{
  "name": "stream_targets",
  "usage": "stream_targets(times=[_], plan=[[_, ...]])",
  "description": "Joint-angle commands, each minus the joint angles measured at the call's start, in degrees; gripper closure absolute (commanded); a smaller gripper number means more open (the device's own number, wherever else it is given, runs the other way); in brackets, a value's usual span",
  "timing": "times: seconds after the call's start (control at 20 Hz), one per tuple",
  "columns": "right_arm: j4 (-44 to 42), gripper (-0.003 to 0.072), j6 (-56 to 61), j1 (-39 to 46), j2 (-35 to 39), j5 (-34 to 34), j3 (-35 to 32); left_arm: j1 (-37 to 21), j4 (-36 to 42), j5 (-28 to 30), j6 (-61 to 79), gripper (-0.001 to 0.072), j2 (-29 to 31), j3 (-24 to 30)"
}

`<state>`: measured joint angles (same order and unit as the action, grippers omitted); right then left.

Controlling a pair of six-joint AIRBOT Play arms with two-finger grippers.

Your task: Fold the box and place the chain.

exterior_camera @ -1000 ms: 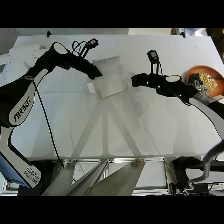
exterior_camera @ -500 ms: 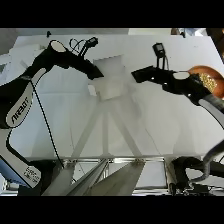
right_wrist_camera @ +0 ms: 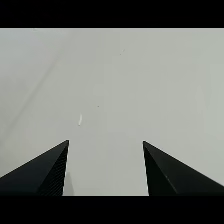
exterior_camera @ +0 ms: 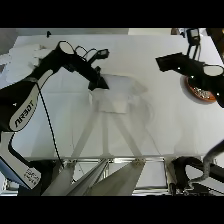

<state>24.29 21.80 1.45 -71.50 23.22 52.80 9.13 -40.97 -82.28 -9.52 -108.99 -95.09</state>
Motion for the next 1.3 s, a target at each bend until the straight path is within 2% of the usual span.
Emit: stream_targets(times=[0.0, 0.2, 0.5, 0.7, 1.0, 1.25], plan=[[3.4, 0.0171, 2.4, 2.8, 0.5, 0.2, 0.0, 3.5, -1.0, 7.2, 4.9, 0.0714, -0.2, 0.9], [4.4, 0.0171, 2.4, 2.9, 0.5, 0.2, 0.0, 4.0, -0.8, 16.6, 5.1, 0.0714, -0.2, 4.7], [4.4, 0.0171, 2.4, 2.9, 0.5, 0.2, 0.0, 2.0, 4.3, 23.0, 8.3, 0.0714, -0.2, 14.1], [4.4, 0.0171, 2.4, 2.9, 0.5, 0.2, 0.0, 1.5, 6.7, 25.1, 11.5, 0.0713, -0.2, 16.0], [4.4, 0.0171, 2.4, 2.9, 0.5, 0.2, 0.0, 1.5, 7.1, 25.1, 16.4, 0.0712, -0.2, 16.0], [4.4, 0.0171, 2.4, 2.9, 0.5, 0.2, 0.0, 1.5, 11.0, 24.5, 22.4, 0.0711, -0.2, 16.0]])
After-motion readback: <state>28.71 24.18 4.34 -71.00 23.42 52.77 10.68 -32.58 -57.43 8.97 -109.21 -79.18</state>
